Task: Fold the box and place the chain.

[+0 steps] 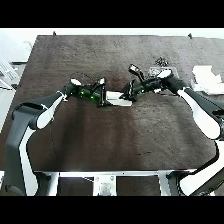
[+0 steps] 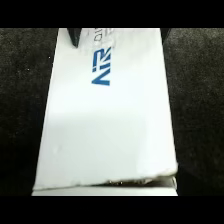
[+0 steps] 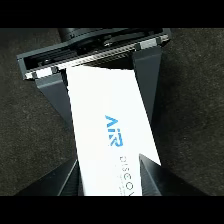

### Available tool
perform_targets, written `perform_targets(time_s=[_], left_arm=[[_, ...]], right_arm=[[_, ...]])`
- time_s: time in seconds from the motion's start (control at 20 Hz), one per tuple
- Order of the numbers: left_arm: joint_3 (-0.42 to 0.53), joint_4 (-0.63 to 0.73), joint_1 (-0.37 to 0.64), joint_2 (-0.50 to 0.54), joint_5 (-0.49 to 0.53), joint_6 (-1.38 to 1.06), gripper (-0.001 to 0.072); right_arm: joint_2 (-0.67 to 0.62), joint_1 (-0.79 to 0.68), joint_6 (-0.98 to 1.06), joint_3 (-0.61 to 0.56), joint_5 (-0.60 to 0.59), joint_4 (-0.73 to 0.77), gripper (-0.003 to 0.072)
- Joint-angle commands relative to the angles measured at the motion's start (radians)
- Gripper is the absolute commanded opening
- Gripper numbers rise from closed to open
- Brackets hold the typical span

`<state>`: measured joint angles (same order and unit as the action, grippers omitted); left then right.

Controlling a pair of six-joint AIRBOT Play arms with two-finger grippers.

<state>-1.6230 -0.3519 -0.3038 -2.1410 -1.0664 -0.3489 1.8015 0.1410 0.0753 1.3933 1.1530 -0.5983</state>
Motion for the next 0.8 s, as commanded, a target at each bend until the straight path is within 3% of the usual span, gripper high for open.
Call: perform_targets(time_s=[0.0,0.55,0.75], left_arm=[[-0.001,0.000,0.000,0.001,0.001,0.001,0.0276],[-0.001,0.000,0.000,0.001,0.001,0.000,0.0276],[-0.001,0.000,0.000,0.001,0.001,0.001,0.0276]], right_arm=[[0.001,0.001,0.003,-0.013,0.010,-0.011,0.0421],[0.001,-0.001,-0.002,-0.019,0.060,-0.008,0.0421],[0.000,-0.014,-0.006,-0.003,0.061,0.099,0.0421]])
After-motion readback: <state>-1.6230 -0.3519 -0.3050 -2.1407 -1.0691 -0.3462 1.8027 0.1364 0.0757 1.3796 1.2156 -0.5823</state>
